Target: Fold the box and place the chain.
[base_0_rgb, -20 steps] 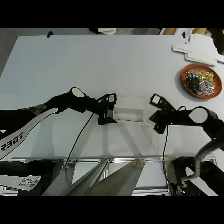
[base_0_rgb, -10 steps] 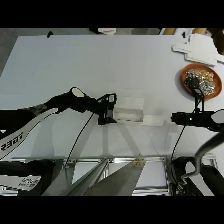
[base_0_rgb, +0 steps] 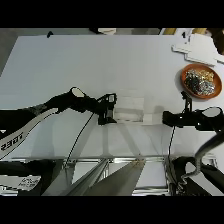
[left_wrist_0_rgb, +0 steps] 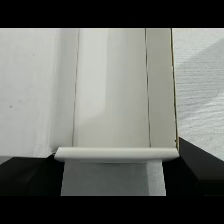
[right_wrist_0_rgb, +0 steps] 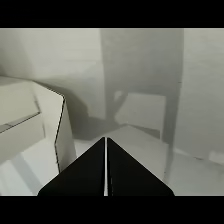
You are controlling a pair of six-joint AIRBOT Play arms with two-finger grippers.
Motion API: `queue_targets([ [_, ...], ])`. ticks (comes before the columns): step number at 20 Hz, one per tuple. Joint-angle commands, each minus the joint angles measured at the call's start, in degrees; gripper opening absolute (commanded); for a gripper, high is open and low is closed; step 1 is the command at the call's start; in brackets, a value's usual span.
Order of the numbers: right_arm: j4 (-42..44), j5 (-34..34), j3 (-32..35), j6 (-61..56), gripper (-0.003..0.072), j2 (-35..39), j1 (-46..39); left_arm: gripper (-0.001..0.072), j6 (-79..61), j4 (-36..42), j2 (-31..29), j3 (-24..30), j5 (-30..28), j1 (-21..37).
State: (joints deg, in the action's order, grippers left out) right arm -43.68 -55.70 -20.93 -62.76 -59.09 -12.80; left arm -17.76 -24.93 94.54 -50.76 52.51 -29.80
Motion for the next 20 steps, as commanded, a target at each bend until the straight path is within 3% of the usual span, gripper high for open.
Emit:
queue_targets([
  [1, 7.3, -2.3, 0.0, 3.3, 0.0015, -0.2, 1.7, 0.0209, 0.0, 0.0, 0.0, -0.1, 0.0, 0.1],
  [5, 12.4, -3.0, 0.0, 5.2, 0.0023, 0.7, 1.7, 0.0209, 0.0, 0.0, 0.0, -0.1, 0.0, 0.1],
  [7, 16.0, -3.7, 0.0, 6.3, 0.0298, 1.9, 1.9, 0.0209, 0.0, 0.0, 0.0, -0.1, 0.0, 0.1],
  [11, 17.2, -1.6, 0.0, 5.9, 0.0336, 2.9, 7.4, 0.0209, 0.0, 0.0, 0.0, -0.1, 0.0, 0.1],
  [13, 17.2, 1.3, 0.0, 4.0, 0.0490, 2.8, 11.1, 0.0209, 0.0, 0.0, 0.0, -0.1, 0.0, 0.1],
  [17, 16.2, 3.8, -1.1, 2.3, 0.0488, 2.8, 15.2, 0.0209, 0.0, 0.0, 0.0, -0.1, 0.0, 0.1],
  [20, 7.1, 5.8, -4.9, -7.8, 0.0469, 2.8, 18.7, 0.0209, 0.0, 0.0, 0.0, -0.1, 0.0, 0.1],
])
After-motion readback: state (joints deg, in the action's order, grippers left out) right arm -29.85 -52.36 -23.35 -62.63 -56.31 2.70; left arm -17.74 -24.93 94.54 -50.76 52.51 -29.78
